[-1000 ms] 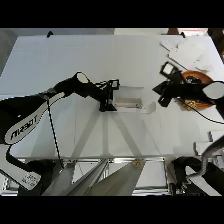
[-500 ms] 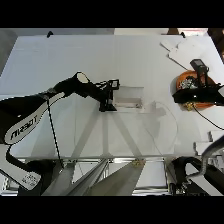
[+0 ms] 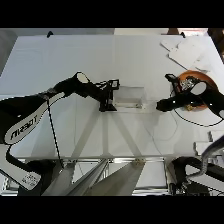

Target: Fold the box and place the chain.

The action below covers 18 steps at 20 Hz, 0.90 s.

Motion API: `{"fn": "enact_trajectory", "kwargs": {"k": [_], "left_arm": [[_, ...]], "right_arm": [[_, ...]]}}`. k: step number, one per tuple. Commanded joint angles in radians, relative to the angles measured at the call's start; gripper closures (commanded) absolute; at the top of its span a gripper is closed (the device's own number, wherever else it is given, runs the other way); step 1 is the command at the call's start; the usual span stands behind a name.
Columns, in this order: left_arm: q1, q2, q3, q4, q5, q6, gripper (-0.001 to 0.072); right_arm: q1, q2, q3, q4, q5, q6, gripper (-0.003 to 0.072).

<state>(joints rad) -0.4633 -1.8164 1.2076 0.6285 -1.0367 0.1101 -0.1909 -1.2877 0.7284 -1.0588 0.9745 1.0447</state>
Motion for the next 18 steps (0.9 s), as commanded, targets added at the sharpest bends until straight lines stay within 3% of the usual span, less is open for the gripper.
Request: {"fn": "enact_trajectory", "kwargs": {"k": [1,9,18], "left_arm": [[0.0,0.0,0.0,0.0,0.0,0.0,0.0375],[0.0,0.0,0.0,0.0,0.0,0.0,0.0375],[0.0,0.0,0.0,0.0,0.0,0.0,0.0375]], "right_arm": [[0.04,-0.062,0.0,0.069,-0.024,-0.006,0.0675],[0.04,-0.062,0.0,0.195,0.016,-0.081,0.0675],[-0.071,0.012,0.0,0.116,-0.015,-0.073,0.0674]]}}
